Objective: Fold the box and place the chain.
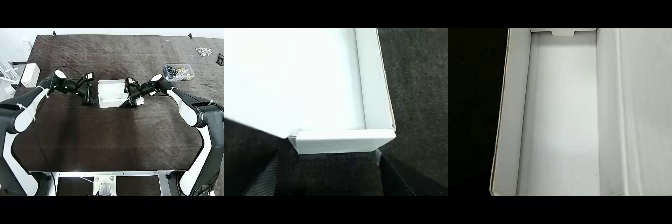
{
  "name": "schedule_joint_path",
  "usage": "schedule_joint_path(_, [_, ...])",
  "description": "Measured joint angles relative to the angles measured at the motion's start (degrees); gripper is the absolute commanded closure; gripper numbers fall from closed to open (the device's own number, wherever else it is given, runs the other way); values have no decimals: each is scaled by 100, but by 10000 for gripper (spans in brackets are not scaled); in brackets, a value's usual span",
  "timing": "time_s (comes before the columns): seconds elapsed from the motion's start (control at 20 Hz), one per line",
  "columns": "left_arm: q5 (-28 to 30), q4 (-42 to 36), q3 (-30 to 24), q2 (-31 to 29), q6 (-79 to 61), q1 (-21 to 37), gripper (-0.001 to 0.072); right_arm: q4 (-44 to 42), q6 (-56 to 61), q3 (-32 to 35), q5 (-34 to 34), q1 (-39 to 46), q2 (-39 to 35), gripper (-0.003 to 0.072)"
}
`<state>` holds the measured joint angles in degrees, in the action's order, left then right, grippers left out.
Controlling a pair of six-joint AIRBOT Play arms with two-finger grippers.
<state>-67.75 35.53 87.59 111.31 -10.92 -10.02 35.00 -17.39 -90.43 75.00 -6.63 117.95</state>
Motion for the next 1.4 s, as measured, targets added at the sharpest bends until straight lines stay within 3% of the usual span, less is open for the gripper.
schedule_joint_path(1.4, [26, -817, -81, 328, -826, -44, -11, -7, 11, 0, -24, 0, 0, 140])
